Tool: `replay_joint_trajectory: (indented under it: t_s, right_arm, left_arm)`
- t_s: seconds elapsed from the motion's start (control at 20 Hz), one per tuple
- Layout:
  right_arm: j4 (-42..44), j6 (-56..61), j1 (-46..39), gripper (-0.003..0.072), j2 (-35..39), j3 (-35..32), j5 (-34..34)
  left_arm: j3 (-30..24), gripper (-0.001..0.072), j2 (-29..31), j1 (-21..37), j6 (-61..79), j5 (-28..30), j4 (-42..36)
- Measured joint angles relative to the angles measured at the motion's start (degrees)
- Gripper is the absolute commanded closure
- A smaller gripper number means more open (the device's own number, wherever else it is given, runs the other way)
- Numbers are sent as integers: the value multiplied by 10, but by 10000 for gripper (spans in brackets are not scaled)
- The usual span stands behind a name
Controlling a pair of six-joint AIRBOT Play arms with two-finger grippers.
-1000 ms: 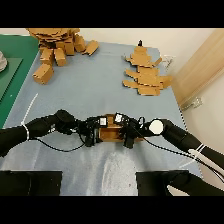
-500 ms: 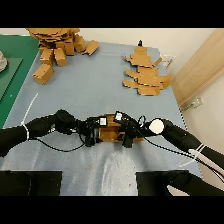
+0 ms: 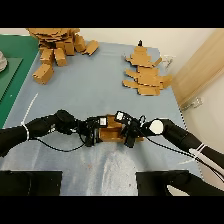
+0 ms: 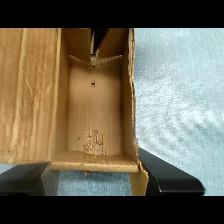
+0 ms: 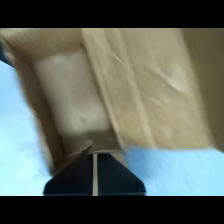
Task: Fold the box.
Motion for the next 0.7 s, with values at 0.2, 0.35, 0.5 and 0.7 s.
replay_joint_trajectory:
  t_s: [0.2,0.35,0.5,0.7]
  right_arm:
    - [-53,100,-27,683,31,0,1]
    - [-105,239,-68,683,81,0,21]
    - [-195,407,-137,683,111,-1,79]
    - [-202,506,-216,683,93,-4,122]
  left_arm:
    - [0,248,0,0,0,0,0]
    - [0,248,0,0,0,0,0]
    - [0,248,0,0,0,0,0]
    - [0,248,0,0,0,0,0]
